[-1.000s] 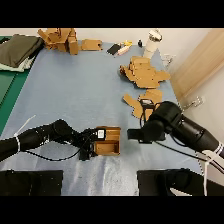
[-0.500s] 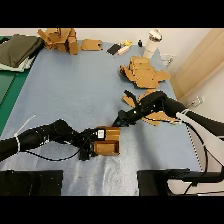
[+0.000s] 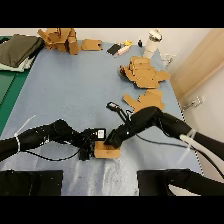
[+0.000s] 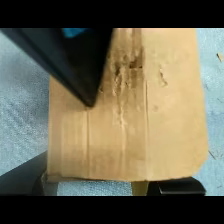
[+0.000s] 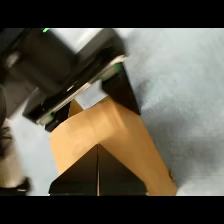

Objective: Fold the box.

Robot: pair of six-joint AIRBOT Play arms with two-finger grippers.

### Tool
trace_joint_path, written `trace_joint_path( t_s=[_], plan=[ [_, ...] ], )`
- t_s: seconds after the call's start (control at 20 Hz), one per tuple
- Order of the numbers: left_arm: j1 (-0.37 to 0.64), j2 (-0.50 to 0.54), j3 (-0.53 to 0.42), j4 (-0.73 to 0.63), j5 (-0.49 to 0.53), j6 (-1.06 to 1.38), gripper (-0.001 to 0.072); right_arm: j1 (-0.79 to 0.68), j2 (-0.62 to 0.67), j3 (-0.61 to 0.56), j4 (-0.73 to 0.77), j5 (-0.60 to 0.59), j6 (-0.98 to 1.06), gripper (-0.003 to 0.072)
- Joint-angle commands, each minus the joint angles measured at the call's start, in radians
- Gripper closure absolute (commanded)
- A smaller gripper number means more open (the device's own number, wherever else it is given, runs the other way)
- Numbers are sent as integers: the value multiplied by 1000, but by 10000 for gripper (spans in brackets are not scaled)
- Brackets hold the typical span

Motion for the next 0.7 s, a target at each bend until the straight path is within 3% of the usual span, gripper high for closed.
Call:
trace_joint_path(
  t_s=[0.0,0.35,0.4,0.45,0.65],
  plan=[
    [0,1,0,0,0,0,347,144,148,-58,-220,186,21,685],
    [0,1,0,0,0,0,346,377,369,-197,-542,483,19,672],
    [0,1,0,0,0,0,347,389,380,-219,-567,503,8,493],
    [0,1,0,0,0,0,347,393,378,-237,-581,511,-25,262],
    [0,1,0,0,0,0,346,401,365,-249,-565,507,-128,262]
  ],
)
